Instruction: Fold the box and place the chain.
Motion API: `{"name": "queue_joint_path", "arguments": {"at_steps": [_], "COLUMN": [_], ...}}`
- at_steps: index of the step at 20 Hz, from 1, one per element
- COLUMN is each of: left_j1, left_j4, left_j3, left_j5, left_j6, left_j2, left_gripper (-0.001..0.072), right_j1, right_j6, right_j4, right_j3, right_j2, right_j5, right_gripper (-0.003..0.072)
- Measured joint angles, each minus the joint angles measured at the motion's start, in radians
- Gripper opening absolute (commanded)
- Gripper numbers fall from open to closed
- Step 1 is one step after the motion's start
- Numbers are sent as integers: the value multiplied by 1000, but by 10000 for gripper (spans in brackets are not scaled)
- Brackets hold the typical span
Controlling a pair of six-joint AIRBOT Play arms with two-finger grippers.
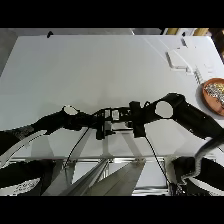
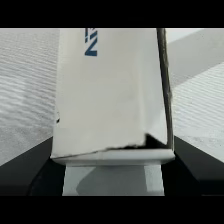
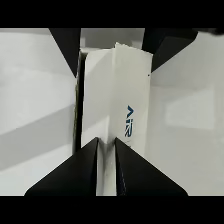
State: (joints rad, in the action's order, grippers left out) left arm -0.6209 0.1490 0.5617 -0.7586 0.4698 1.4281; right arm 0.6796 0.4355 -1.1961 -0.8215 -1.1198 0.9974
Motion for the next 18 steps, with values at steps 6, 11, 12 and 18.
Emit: {"name": "queue_joint_path", "arguments": {"at_steps": [6, 11, 12, 18], "left_j1": [0, 0, 0, 1], "left_j4": [3, 3, 3, 2], "left_j3": [0, 0, 0, 0], "left_j5": [1, -1, -1, -2], "left_j6": [6, 3, 3, 1], "left_j2": [0, 0, 0, 0], "left_gripper": [211, 211, 211, 211], "right_j1": [0, 0, 0, 0], "right_j6": [1, 3, 5, 11], "right_j4": [22, 42, 44, 48], "right_j3": [34, 40, 41, 42], "right_j2": [1, 0, 0, 0], "right_j5": [-35, -45, -47, -55], "right_gripper": [121, 95, 95, 95]}}
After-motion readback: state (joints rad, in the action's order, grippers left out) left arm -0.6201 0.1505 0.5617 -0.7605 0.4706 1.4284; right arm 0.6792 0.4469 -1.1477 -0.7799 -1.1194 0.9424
